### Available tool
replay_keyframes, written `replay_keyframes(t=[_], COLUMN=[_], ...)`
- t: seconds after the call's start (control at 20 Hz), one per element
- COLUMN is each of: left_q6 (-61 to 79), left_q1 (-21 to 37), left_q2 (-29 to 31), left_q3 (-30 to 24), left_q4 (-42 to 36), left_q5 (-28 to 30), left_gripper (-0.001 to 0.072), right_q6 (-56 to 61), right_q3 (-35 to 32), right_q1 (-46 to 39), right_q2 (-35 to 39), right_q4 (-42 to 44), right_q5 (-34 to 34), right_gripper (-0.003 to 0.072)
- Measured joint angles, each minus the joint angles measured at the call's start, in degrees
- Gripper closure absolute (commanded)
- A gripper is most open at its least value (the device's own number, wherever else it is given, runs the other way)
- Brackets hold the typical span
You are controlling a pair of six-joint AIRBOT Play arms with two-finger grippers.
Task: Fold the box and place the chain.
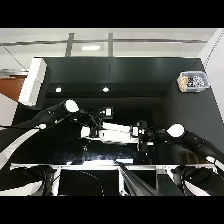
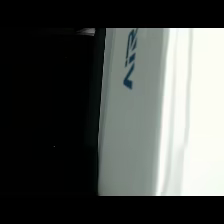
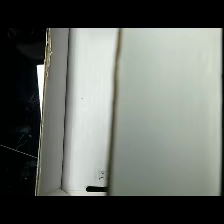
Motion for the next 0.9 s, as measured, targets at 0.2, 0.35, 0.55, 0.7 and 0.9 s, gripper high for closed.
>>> replay_keyframes(t=[0.2,0.35,0.55,0.7,0.9], left_q6=[-0.04,-0.04,-0.07,-0.09,-0.09], left_q1=[0.0,0.0,0.0,0.0,0.0], left_q2=[0.0,0.0,-0.02,-0.02,0.0], left_q3=[0.0,0.0,0.0,0.0,0.0], left_q4=[-0.04,-0.04,-0.15,-0.15,-0.09], left_q5=[0.02,0.04,0.04,0.09,0.11], left_gripper=[0.0683,0.0683,0.0683,0.0683,0.0682], right_q6=[-0.42,-0.33,1.75,2.54,3.13], right_q3=[0.02,0.02,0.02,0.02,0.02], right_q1=[0.0,0.11,0.11,0.11,0.11], right_q2=[-0.61,-0.76,-1.03,-1.09,-1.09], right_q4=[0.24,-0.26,-2.62,-3.52,-3.8], right_q5=[-0.2,-0.52,-0.94,-1.31,-1.46], right_gripper=[-0.001,-0.001,-0.0009,0.0023,0.0038])
